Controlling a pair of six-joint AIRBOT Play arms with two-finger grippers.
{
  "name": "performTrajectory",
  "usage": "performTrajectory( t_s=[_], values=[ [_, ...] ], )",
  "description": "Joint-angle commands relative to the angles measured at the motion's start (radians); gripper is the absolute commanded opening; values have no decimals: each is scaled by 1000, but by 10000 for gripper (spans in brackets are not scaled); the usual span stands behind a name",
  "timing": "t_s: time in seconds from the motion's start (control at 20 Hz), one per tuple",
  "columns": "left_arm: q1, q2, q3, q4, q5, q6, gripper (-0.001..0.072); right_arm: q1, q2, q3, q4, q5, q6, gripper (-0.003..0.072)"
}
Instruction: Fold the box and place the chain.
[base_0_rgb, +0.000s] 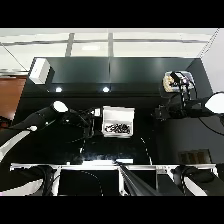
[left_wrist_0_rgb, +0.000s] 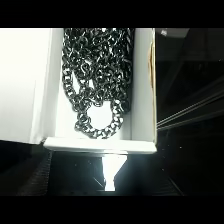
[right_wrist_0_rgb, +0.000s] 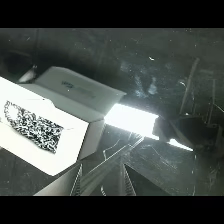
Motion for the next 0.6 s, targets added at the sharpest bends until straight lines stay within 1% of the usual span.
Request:
performTrajectory(
  t_s=[0.0,0.35,0.55],
  values=[
    [-7,-2,1,-11,18,-5,701,0,0,0,0,-3,0,326],
    [-20,-2,1,-8,12,4,699,0,0,0,0,-11,0,326],
    [-25,-2,1,-8,11,4,678,0,-5,0,-2,-44,-20,326]
  ],
)
